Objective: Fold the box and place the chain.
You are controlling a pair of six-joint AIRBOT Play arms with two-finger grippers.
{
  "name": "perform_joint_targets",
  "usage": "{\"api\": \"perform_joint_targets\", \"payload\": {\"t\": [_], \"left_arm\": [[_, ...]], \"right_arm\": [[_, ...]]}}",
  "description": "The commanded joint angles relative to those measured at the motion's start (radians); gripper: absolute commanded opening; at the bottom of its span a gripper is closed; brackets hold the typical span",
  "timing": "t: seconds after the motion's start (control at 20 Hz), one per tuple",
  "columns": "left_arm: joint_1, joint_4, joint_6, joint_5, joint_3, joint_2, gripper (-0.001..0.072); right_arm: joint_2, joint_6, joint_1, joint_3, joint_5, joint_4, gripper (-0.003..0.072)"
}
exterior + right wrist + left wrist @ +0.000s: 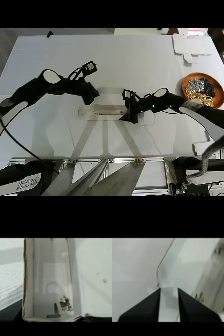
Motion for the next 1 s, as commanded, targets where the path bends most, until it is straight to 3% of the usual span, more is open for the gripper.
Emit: {"api": "perform_joint_targets", "payload": {"t": [0.0, 0.1, 0.2, 0.5, 0.95], "left_arm": [[0.023, 0.182, 0.074, -0.216, -0.007, 0.052, 0.0312], [0.024, 0.163, 0.149, -0.196, -0.058, 0.051, 0.045], [0.023, 0.118, 0.212, -0.109, -0.13, 0.051, 0.0541], [0.023, -0.061, 0.519, 0.0, -0.284, 0.048, 0.0538], [0.023, -0.121, 0.537, 0.003, -0.296, 0.047, 0.0492]], "right_arm": [[0.0, 0.003, 0.0, 0.0, 0.0, 0.001, 0.0461], [0.0, 0.003, 0.0, 0.0, 0.0, 0.001, 0.0461], [0.0, 0.003, 0.0, 0.0, 0.0, 0.001, 0.0461], [0.0, 0.003, 0.0, 0.0, 0.0, 0.001, 0.0461], [0.0, 0.003, 0.0, 0.0, 0.0, 0.001, 0.0461]]}}
